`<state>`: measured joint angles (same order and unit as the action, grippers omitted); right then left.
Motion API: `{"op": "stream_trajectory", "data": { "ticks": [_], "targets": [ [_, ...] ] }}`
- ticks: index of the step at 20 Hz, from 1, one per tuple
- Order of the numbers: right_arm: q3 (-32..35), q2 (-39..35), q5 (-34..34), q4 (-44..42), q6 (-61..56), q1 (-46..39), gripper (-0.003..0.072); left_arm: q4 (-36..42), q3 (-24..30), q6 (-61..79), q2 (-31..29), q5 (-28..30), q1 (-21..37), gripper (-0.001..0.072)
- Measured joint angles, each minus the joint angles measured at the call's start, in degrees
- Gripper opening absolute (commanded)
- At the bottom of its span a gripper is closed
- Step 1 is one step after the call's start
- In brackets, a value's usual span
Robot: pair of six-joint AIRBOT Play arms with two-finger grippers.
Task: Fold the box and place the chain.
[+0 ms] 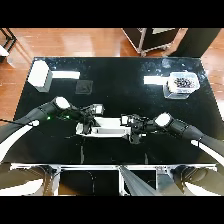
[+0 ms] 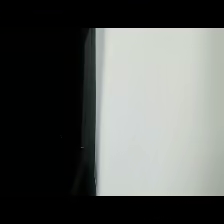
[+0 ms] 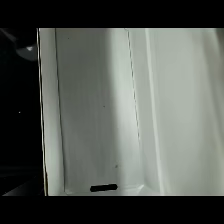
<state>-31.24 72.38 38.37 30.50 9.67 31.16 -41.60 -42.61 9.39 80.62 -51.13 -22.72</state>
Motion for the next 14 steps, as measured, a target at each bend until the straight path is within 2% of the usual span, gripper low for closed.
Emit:
{"op": "stream_trajectory", "data": {
  "ticks": [2, 4, 9, 10, 11, 12, 13, 14],
  "targets": [
    [0.0, 0.0, 0.0, 0.0, 0.0, 0.0, 0.0525, -1.9, 0.0, -1.9, -0.5, 0.0, 0.1, 0.0577],
    [0.0, 0.0, 0.0, 0.0, 0.0, 0.0, 0.0525, -3.0, 0.0, -3.5, -1.4, 0.1, 0.2, 0.0633],
    [0.0, 0.0, 0.0, 0.0, 0.0, 0.0, 0.0525, -4.7, -0.1, -8.4, -6.0, -0.1, 1.7, 0.0633],
    [0.0, 0.0, 0.0, 0.0, 0.0, 0.0, 0.0525, -5.4, -0.1, -10.0, -7.5, -0.3, 2.3, 0.0614],
    [0.0, 0.0, 0.0, 0.0, 0.0, 0.0, 0.0525, -6.3, -0.1, -12.2, -9.3, -0.5, 2.9, 0.0513],
    [0.0, 0.0, 0.0, 0.0, 0.0, 0.0, 0.0525, -7.1, -0.1, -14.6, -11.0, -0.9, 3.6, 0.0246],
    [0.0, 0.0, 0.0, 0.0, 0.0, 0.0, 0.0525, -8.2, -0.1, -17.5, -12.8, -1.9, 4.3, 0.0024],
    [0.0, 0.0, 0.0, 0.0, 0.0, 0.0, 0.0525, -9.0, -0.1, -20.3, -14.5, -3.3, 4.9, 0.0019]
  ]
}}
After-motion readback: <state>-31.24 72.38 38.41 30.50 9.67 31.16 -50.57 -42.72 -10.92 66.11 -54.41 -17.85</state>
